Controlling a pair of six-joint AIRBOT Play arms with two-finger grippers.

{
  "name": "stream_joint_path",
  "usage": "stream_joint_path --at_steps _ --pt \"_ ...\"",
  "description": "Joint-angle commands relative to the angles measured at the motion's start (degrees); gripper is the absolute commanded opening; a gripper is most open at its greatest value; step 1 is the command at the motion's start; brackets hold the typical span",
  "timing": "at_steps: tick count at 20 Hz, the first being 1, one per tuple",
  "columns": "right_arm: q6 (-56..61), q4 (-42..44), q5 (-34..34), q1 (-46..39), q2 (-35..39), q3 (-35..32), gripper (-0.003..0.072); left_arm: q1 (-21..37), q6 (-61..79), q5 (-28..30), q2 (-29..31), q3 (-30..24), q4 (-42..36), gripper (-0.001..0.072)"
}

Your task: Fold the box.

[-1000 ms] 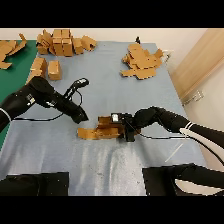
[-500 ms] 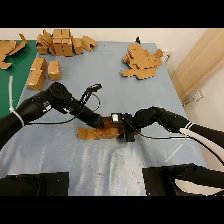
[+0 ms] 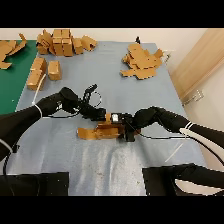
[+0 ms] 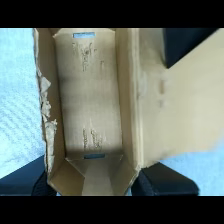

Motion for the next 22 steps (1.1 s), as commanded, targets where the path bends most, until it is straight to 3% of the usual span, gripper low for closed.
stream_joint_path --at_steps 1,7,11,17,22 --pt "0.0 0.0 0.04 0.04 0.0 0.02 0.0556 0.07 -1.51 -2.91 -3.15 0.22 0.57 0.001" --pt "0.0 0.0 0.04 0.04 0.0 0.02 0.0556 0.2 0.15 -2.58 -3.37 2.19 0.59 0.0011" --pt "0.0 0.0 0.02 0.04 0.0 0.02 0.0556 2.25 10.95 -3.17 -2.23 6.19 1.77 0.001" --pt "0.0 0.0 -0.11 0.04 0.0 0.02 0.0556 1.46 15.32 -2.16 12.24 3.17 27.43 0.0009" --pt "0.0 0.0 -0.31 0.04 0.0 0.02 0.0556 0.0 21.55 -1.66 26.03 -8.07 29.46 0.0009"
